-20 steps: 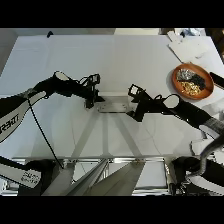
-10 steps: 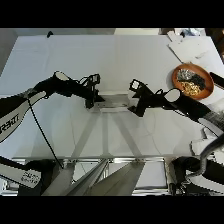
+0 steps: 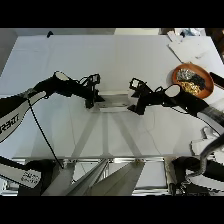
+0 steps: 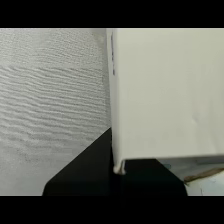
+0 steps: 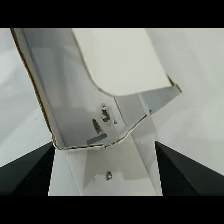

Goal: Fold the box and place the chain.

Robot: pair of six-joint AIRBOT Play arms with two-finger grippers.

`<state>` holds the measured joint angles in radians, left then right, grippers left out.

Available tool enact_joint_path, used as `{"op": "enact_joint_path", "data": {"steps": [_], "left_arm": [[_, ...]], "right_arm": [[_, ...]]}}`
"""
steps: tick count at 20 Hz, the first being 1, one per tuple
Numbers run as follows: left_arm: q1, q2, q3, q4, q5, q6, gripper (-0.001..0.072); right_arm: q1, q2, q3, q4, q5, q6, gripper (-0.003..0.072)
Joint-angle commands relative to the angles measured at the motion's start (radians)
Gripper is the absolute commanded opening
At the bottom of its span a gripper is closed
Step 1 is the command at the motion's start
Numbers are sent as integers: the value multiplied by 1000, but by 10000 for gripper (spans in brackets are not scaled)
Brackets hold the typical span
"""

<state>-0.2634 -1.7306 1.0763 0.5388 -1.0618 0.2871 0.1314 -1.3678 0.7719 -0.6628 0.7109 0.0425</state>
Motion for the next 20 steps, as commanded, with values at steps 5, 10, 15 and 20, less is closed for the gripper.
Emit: {"op": "enact_joint_path", "data": {"steps": [5, 10, 15, 20], "left_arm": [[0, -1, 0, 0, 0, 0, 14], [0, -1, 0, 0, 0, 0, 14], [0, -1, 0, 0, 0, 0, 14], [0, -1, 0, 0, 0, 0, 14]], "right_arm": [[-23, -92, 95, 24, 124, -85, 700], [-31, -181, 156, 53, 245, -154, 700], [-43, -267, 221, 77, 327, -179, 700], [-38, -284, 221, 77, 320, -212, 700]]}}
